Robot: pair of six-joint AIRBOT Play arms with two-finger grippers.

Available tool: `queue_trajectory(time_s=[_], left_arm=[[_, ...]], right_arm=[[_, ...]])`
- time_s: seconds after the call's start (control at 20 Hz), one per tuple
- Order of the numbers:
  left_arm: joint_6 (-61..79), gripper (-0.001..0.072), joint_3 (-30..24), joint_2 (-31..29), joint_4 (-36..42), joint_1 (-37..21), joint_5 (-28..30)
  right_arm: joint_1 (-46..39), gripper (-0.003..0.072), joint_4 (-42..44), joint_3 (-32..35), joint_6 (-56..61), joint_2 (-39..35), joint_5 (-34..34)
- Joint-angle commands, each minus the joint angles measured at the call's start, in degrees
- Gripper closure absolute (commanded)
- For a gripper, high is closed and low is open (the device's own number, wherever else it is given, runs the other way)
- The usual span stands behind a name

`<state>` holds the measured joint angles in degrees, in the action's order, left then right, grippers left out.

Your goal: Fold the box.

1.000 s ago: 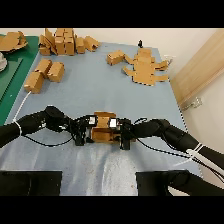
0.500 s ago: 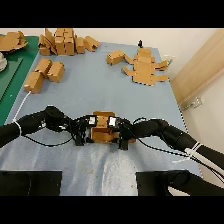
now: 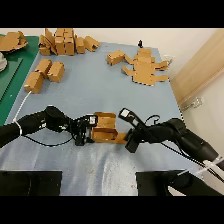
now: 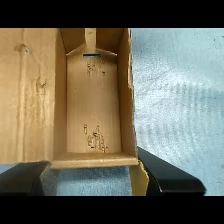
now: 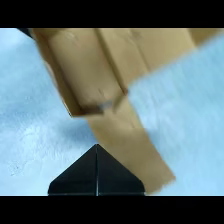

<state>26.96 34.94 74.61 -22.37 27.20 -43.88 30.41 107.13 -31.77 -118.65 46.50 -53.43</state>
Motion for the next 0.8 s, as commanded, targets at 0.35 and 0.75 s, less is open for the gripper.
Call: queue_trajectory(time_s=[0.35, 0.75], left_arm=[[0.13, 0.0330, 0.07, 0.04, -0.11, -0.04, -0.09], [0.13, 0.0330, 0.07, 0.04, -0.11, -0.04, -0.11]], right_arm=[[-30.21, 0.0689, 6.12, 3.34, 30.86, -7.37, -8.44], [-30.97, 0.0689, 19.63, 6.43, 18.82, 10.27, -2.29]])
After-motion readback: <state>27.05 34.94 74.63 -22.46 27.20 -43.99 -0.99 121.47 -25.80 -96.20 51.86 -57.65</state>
